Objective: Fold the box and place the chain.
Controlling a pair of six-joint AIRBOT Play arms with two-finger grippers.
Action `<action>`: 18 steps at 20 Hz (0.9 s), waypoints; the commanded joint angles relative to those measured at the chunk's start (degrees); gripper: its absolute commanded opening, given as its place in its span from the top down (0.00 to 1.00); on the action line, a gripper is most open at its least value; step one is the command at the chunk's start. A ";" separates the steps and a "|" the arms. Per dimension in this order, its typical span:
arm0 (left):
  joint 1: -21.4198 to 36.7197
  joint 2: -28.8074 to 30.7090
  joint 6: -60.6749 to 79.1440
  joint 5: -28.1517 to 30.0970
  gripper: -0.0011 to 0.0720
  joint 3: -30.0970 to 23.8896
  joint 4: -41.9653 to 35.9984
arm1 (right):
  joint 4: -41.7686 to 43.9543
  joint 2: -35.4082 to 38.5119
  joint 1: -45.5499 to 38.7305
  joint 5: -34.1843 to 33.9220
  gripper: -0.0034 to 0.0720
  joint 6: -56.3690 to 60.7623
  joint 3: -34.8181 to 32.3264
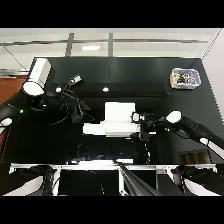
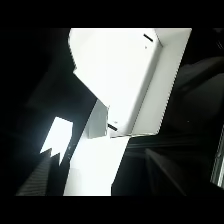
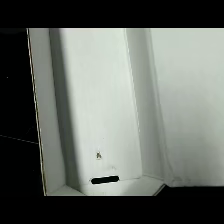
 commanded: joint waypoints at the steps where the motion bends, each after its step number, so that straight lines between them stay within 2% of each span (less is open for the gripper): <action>1: -2.08 -3.52 12.76 -0.33 0.00 -2.40 -0.55 | 0.02 0.00 0.07 -0.04 0.93 0.00 -0.02; 5: -8.76 -6.67 19.39 7.50 0.01 -2.40 9.53 | 0.00 0.00 0.07 -0.04 0.93 0.02 -0.02; 8: -11.28 -7.02 20.48 13.81 0.04 -2.40 7.58 | 0.02 0.00 0.07 -0.07 0.93 0.02 -0.02; 9: -11.39 -7.21 20.59 14.23 0.05 -2.40 5.05 | 0.02 0.00 0.07 -0.07 0.93 0.07 -0.02; 10: -11.39 -7.28 20.55 14.05 0.09 -2.40 3.39 | 0.02 0.00 0.07 -0.11 0.93 0.13 -0.02; 11: -11.39 -7.28 20.55 13.18 0.22 -2.40 2.75 | 0.00 0.00 0.07 -0.13 0.93 0.13 -0.02; 12: -11.39 -7.28 20.57 12.04 0.25 -2.40 2.64 | 0.00 0.00 0.07 -0.13 0.93 0.13 -0.02; 13: -11.39 -7.28 20.57 11.26 0.33 -2.40 2.60 | 0.02 0.00 0.07 -0.11 0.93 0.13 -0.02; 18: -11.50 -7.28 21.42 9.03 0.35 -2.47 0.37 | 0.00 0.00 0.07 -0.11 0.93 0.13 -0.02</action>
